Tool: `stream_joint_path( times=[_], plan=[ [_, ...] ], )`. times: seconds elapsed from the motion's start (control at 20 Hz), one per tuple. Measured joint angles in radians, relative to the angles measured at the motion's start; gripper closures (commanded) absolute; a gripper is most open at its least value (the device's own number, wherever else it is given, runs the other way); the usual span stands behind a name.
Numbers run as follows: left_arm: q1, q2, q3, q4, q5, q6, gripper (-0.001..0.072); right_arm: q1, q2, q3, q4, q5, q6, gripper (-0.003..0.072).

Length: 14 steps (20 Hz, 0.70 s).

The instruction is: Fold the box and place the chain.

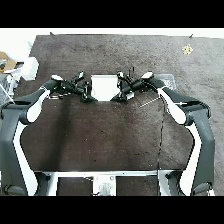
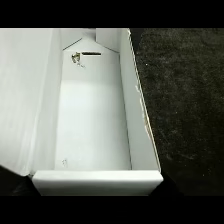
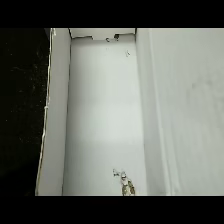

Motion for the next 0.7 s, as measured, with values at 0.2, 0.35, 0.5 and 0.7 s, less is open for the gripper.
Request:
stream_joint_path(
  times=[0.2, 0.35, 0.5, 0.7],
  plan=[
    [-0.001, -0.001, 0.0, -0.002, 0.0, 0.0, -0.0002, 0.0, 0.0, 0.0, 0.0, 0.0, 0.0, 0.0247],
    [-0.001, -0.006, -0.002, -0.002, 0.002, 0.0, -0.0002, 0.0, 0.0, 0.0, 0.0, 0.0, 0.0, 0.0248],
    [-0.001, -0.01, -0.002, -0.005, 0.002, 0.0, -0.0001, 0.0, 0.0, 0.0, 0.0, 0.0, 0.0, 0.0248],
    [-0.002, -0.011, -0.002, -0.006, 0.002, 0.0, -0.0001, 0.0, 0.0, 0.0, 0.0, 0.0, 0.0, 0.0248]
  ],
)
